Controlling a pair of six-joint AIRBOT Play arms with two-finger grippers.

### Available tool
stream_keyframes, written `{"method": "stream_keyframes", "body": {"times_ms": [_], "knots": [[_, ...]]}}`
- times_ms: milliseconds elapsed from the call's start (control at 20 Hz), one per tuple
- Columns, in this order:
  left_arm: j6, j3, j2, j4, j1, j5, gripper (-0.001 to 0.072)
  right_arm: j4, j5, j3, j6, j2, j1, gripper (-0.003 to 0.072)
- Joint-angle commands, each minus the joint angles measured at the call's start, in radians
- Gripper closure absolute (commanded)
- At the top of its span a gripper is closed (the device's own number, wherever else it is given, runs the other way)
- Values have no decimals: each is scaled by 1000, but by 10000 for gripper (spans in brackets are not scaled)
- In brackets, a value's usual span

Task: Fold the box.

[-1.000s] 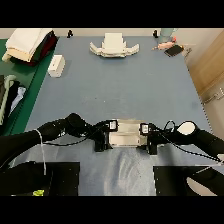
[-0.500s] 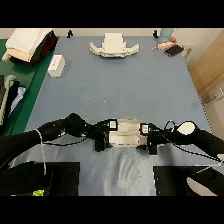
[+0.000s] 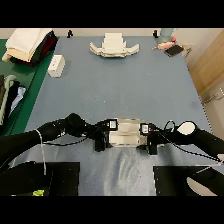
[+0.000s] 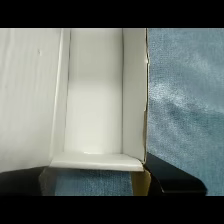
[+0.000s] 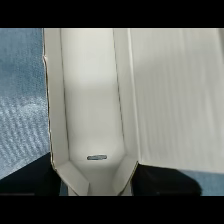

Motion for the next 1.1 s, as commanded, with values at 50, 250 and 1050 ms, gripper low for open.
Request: {"method": "stream_keyframes", "body": {"times_ms": [50, 250, 1050], "knots": [[0, -1, 0, 0, 0, 0, 124, 0, 0, 1, 0, 1, 1, 172], [0, -1, 0, 0, 0, 0, 124, 0, 0, 1, 0, 1, 1, 172], [0, -1, 0, 0, 0, 0, 124, -29, 63, 16, 36, 25, -2, -24]]}}
